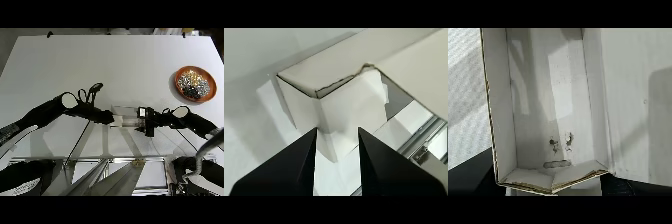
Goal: Fold the box and place the chain.
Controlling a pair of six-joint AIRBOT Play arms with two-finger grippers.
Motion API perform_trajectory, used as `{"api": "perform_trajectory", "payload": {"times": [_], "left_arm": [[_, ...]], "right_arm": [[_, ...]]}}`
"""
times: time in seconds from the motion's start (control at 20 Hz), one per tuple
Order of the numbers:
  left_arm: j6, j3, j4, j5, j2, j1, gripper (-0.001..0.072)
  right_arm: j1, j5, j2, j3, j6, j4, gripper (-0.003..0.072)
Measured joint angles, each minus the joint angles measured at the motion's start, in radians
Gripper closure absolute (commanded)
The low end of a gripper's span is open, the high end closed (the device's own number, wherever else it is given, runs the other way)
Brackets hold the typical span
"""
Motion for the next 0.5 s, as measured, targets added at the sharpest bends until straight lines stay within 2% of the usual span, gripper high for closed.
{"api": "perform_trajectory", "payload": {"times": [0.15,0.5], "left_arm": [[-0.077,0.020,0.071,0.016,-0.005,-0.033,0.0416],[-0.378,0.115,0.344,0.002,-0.029,-0.129,0.0417]], "right_arm": [[0.000,0.000,0.000,0.000,0.000,0.000,0.0359],[0.000,0.001,0.000,0.000,0.000,0.000,0.0359]]}}
